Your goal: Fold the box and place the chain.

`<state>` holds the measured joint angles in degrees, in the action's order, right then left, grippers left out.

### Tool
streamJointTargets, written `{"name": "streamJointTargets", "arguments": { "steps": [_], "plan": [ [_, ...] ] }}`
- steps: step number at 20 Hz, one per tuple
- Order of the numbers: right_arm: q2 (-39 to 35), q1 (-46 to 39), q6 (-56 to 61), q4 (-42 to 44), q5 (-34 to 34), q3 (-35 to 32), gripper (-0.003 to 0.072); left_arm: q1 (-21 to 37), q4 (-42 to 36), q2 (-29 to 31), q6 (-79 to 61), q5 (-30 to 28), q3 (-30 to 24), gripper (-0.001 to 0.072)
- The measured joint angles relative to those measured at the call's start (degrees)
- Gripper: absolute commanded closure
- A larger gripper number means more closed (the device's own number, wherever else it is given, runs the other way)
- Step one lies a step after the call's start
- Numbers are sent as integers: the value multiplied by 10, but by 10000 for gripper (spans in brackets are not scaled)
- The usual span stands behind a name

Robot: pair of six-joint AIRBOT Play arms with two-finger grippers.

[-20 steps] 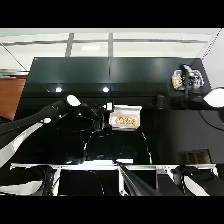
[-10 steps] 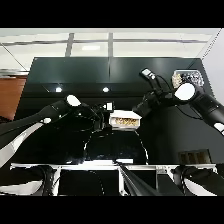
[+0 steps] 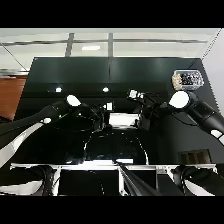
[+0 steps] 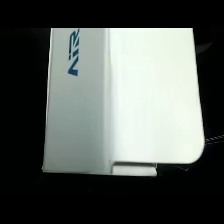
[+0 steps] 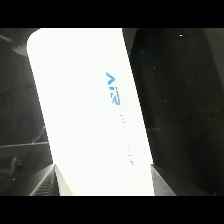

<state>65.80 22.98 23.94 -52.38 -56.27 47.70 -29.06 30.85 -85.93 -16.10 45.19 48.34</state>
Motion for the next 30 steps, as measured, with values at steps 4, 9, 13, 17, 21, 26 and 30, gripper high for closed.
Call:
{"name": "streamJointTargets", "arguments": {
  "steps": [4,9,13,17,21,26,30],
  "plan": [
    [0,5,-13,2,8,-5,220,0,0,0,0,0,0,222],
    [0,7,-17,2,10,-7,433,0,0,0,0,0,0,222],
    [0,7,-16,1,11,-7,501,0,0,0,0,0,0,222],
    [0,7,-12,1,13,-7,501,0,0,0,0,0,0,222],
    [0,7,0,2,19,-8,501,0,-1,0,2,0,0,222],
    [1,7,8,3,23,-8,501,0,-1,0,1,0,0,222],
    [2,12,14,3,26,-14,499,0,-1,0,0,0,0,222]
  ]
}}
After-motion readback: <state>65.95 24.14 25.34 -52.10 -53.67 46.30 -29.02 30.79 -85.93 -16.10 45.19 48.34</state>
